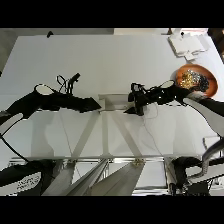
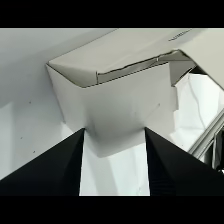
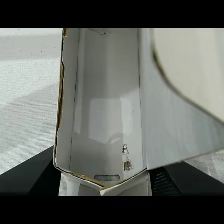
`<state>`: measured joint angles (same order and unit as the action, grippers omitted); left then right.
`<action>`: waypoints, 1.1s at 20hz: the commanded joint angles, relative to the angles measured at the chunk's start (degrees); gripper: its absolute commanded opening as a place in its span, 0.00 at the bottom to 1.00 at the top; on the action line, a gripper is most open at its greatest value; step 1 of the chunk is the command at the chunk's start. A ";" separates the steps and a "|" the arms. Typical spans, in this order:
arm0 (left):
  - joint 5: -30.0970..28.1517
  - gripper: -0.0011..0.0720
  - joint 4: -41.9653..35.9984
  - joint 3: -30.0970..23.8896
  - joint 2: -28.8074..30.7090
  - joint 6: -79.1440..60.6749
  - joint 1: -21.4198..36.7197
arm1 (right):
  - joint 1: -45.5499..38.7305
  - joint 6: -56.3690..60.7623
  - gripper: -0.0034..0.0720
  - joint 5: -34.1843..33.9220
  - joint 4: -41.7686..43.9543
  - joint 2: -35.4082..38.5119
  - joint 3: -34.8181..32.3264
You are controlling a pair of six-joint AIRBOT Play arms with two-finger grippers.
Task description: Fold the box and place the chain.
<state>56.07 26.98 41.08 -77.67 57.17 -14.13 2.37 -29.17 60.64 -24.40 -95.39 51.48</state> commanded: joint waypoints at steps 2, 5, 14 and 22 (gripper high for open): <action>-1.66 0.56 -1.68 -0.02 -0.44 -1.86 -0.52 | 0.00 0.02 0.67 0.02 0.00 -0.04 0.07; -3.96 0.56 -1.70 -0.02 -0.46 -1.90 -0.61 | 0.00 0.00 0.67 0.04 0.00 -0.04 0.07; -6.95 0.56 -0.55 0.00 -0.46 -2.14 -2.60 | 0.00 0.00 0.67 0.02 0.00 -0.04 0.07; -11.34 0.73 -0.37 0.00 -0.46 -1.66 -6.73 | 0.00 0.00 0.67 0.02 0.00 -0.04 0.07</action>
<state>46.92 26.72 41.08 -78.08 55.29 -19.55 2.37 -29.17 60.66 -24.43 -95.39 51.48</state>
